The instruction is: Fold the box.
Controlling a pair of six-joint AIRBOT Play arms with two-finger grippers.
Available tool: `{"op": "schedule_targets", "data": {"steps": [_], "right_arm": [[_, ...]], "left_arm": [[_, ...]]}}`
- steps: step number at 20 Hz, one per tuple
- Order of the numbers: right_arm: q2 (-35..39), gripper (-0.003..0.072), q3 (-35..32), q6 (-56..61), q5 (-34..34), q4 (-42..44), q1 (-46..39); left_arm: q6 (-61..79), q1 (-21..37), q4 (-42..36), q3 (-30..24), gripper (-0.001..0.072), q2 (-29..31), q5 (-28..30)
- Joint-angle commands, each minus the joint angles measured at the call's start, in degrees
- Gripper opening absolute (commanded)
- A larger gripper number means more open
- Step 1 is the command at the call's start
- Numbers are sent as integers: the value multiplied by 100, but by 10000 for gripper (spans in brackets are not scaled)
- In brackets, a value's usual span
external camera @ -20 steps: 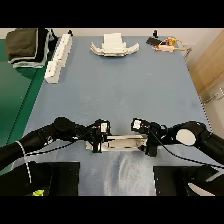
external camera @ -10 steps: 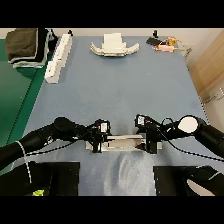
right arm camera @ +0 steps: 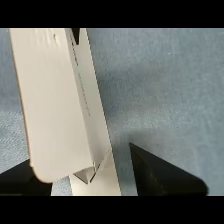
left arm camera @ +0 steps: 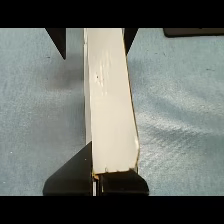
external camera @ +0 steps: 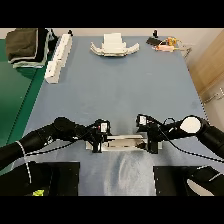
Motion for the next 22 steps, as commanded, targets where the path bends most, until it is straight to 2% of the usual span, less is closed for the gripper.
{"op": "schedule_targets", "data": {"steps": [1,7,13,20,22], "right_arm": [[-61,719,-11,-4,160,28,2],[-330,707,-24,-564,155,-68,0],[-538,709,-557,-2146,-352,953,-68],[-544,707,-737,-2223,-619,990,-83],[-562,643,-739,-2221,-623,929,-85]], "left_arm": [[2,0,2,-2,13,-2,-2],[2,0,2,-2,13,-2,0],[2,0,2,-2,13,-2,0],[2,0,2,-2,13,-2,0],[2,0,2,-2,13,-2,0]]}}
